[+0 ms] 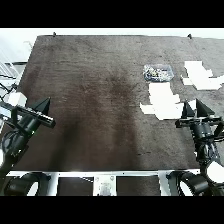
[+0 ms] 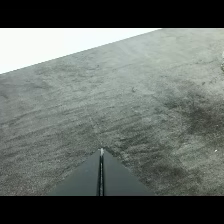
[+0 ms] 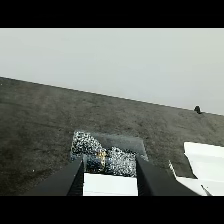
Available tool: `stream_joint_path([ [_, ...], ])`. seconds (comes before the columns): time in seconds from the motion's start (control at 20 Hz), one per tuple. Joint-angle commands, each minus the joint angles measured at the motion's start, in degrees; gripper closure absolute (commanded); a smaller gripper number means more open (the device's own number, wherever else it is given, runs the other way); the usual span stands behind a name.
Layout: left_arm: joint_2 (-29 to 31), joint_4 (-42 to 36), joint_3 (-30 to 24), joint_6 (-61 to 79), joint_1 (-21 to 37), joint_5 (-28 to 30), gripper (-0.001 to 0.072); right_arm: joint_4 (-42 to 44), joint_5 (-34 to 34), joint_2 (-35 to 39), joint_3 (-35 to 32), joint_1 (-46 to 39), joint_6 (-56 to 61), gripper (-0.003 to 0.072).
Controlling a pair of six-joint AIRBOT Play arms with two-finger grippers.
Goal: Fold the box and place the chain.
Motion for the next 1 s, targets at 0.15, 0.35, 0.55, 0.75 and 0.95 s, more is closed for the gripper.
stream_joint_path([
  [0.15, 0.0, 0.0, 0.0, 0.0, 0.0, 0.0, 0.0691, 0.0, 0.0, 0.0, 0.4, 0.0, 0.0, 0.016],
  [0.35, 0.0, 0.0, 0.0, 0.0, 0.0, 0.0, 0.0691, 4.0, -0.2, -2.1, 3.6, -2.0, 0.2, 0.0167],
  [0.55, 0.0, 0.0, 0.0, 0.0, 0.0, 0.0, 0.0691, 11.5, 6.3, -16.8, 12.9, -15.9, 0.2, 0.0167],
  [0.75, 0.0, 0.0, 0.0, 0.0, 0.0, 0.0, 0.0691, 10.8, 36.3, -37.0, 27.1, -38.3, 3.3, 0.0166],
  [0.95, 0.0, 0.0, 0.0, 0.0, 0.0, 0.0, 0.0691, -2.4, 66.8, -55.9, 43.7, -58.8, 16.0, 0.0164],
])
